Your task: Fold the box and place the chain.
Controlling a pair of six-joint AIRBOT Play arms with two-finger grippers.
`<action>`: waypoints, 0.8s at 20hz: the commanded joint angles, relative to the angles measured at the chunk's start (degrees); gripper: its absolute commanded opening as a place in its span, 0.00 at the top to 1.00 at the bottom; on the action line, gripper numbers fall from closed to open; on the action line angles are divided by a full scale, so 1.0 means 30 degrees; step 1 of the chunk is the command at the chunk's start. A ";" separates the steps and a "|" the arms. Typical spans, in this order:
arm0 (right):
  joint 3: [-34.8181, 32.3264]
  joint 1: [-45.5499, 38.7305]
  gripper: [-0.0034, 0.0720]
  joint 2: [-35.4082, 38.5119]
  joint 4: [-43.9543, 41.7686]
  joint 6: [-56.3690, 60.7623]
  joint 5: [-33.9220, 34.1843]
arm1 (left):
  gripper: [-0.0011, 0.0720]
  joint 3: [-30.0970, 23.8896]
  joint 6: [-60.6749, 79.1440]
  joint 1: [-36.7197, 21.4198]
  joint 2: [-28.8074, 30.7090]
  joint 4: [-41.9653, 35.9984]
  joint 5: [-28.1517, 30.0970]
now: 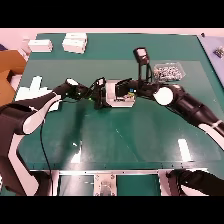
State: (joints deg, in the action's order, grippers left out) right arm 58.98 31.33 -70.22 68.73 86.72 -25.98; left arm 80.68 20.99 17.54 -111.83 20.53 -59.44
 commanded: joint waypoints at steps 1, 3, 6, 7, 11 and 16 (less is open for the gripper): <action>-0.0044 0.0248 0.94 -0.1370 -0.0138 0.0029 0.0160 | 0.27 0.0000 0.0007 -0.0007 -0.0007 0.0000 0.0000; -0.0044 0.0226 0.49 -0.1654 -0.0058 0.0022 0.0284 | 0.27 0.0000 0.0007 -0.0007 -0.0007 0.0000 0.0000; -0.0044 0.0138 0.53 -0.1661 0.0299 -0.0124 0.0335 | 0.27 0.0000 0.0007 -0.0007 -0.0007 0.0000 0.0007; -0.0036 -0.0051 0.53 -0.1625 0.0532 -0.0117 0.0146 | 0.27 0.0000 0.0007 -0.0007 -0.0007 0.0000 0.0007; -0.0044 -0.2885 0.53 -0.1093 0.1180 0.0255 -0.3417 | 0.27 0.0000 0.0007 -0.0007 -0.0007 0.0000 0.0007; -0.0634 -0.8335 0.32 -0.1013 0.1158 0.0313 -0.4058 | 0.27 0.0000 0.0007 -0.0007 -0.0007 0.0000 0.0007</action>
